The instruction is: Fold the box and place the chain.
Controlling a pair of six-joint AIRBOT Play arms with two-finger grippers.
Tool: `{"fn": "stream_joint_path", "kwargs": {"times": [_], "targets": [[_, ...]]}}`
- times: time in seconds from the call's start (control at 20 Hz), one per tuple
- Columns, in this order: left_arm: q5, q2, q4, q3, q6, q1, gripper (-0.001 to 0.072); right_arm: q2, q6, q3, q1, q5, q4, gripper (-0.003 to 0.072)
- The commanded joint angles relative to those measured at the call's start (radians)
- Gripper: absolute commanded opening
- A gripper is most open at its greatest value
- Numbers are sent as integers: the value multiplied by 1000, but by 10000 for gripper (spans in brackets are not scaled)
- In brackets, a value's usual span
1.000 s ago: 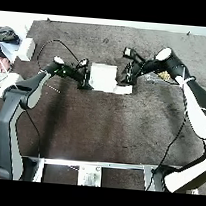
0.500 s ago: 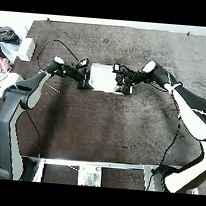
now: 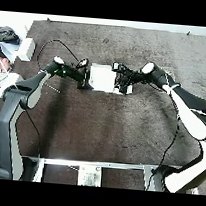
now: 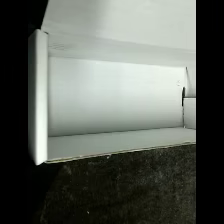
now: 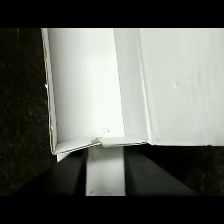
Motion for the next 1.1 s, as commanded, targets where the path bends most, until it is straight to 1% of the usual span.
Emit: {"fn": "stream_joint_path", "kwargs": {"times": [0.0,0.25,0.35,0.55,0.6,0.65,0.8,0.85,0.9,0.95,1.05], "targets": [[0,0,0,0,0,0,405,-2,-84,0,4,2,114,216],[-1,0,0,0,0,0,405,-35,-116,0,4,-5,132,225],[-1,0,0,0,0,0,405,-51,-140,0,4,-8,133,306],[-1,0,0,0,0,0,405,-66,-169,0,4,-13,148,308],[-1,0,0,0,0,0,405,-66,-192,0,4,-13,172,415],[-1,0,0,0,0,0,405,-66,-218,0,4,-13,184,432],[-1,0,0,0,0,0,405,-66,-224,0,3,-13,184,434],[-1,0,0,0,0,0,405,-66,-224,0,3,-13,184,448],[-1,0,0,0,0,0,405,-66,-224,0,3,-14,184,675],[-1,0,0,0,0,0,405,-66,-224,0,2,-16,184,717],[-1,0,0,0,0,0,405,-66,-222,0,-6,-19,184,714]]}}
